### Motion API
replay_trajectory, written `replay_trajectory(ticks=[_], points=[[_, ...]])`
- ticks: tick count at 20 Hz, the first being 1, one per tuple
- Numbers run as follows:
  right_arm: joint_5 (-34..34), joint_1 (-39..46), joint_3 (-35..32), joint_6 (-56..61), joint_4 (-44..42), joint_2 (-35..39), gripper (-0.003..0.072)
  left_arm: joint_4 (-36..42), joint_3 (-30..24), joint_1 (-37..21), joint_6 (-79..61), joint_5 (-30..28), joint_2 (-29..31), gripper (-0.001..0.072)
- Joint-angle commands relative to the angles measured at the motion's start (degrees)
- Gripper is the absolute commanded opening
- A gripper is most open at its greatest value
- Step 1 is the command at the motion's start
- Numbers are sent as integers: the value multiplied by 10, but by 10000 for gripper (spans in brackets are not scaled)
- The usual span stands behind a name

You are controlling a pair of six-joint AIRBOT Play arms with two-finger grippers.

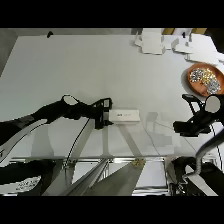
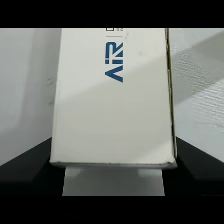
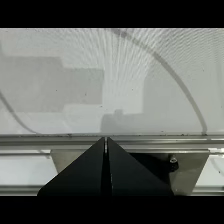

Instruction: Fold the box and place the chain.

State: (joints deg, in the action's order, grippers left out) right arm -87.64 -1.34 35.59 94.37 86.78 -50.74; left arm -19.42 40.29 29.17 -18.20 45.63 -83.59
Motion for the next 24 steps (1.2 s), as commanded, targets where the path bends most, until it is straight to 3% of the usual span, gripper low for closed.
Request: replay_trajectory(ticks=[1, 6, 10, 13, 16, 20, 21, 23, 24], points=[[-4, 0, 0, 3, 0, 0, 24, -118, 1, -61, 256, 3, 76, 315], [-4, 0, 0, 3, 0, 0, 24, -410, 1, -224, 643, 56, 232, 315], [-4, 0, 0, 3, 0, 0, 24, -580, 1, -360, 827, 132, 309, 315], [-4, 0, 0, 3, 0, 0, 24, -610, -1, -443, 879, 164, 320, 316], [-4, 0, 0, 3, 0, 0, 24, -611, -11, -484, 884, 192, 319, 322], [-4, 0, 0, 3, 0, 0, 24, -635, -23, -492, 895, 238, 319, 404], [-4, 0, 0, 3, 0, 0, 24, -640, -23, -493, 906, 248, 319, 474], [-4, 0, 0, 3, 0, 0, 24, -641, -23, -492, 922, 265, 319, 703], [-4, 0, 0, 3, 0, 0, 24, -641, -23, -492, 922, 274, 319, 702]])
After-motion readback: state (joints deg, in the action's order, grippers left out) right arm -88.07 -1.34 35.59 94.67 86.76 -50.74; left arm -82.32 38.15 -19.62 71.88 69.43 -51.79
